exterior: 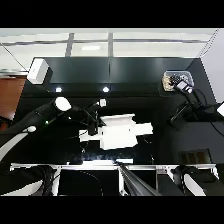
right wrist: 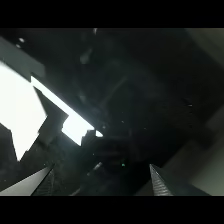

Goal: Fold the box and place the chain.

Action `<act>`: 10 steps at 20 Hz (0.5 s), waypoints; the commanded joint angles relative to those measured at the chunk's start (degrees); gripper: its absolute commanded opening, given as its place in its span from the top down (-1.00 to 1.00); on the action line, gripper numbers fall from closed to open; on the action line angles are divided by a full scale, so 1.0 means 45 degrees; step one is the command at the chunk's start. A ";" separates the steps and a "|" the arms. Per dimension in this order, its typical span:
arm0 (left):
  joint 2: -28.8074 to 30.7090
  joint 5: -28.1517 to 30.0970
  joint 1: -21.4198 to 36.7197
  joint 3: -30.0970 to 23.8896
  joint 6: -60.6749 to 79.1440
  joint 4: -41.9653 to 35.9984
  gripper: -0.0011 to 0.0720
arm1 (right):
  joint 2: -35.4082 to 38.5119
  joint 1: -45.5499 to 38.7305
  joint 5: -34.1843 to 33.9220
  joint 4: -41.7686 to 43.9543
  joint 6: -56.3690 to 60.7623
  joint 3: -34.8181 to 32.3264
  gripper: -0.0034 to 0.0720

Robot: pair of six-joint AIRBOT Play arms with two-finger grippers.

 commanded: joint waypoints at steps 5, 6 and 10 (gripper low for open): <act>-0.0418 0.1889 -0.0704 -0.0500 0.1331 0.0228 0.89 | -0.0015 0.3075 -0.2293 0.2278 -0.4075 -0.1865 -0.87; -0.0442 0.1894 -0.0699 -0.0500 0.1331 0.0282 0.89 | -0.0024 0.3628 -0.2599 0.2327 -0.4143 -0.2069 -0.87; -0.0437 0.1923 -0.0680 -0.0500 0.1336 0.0423 0.89 | -0.0058 0.5280 -0.3827 0.2263 -0.4153 -0.2929 -0.87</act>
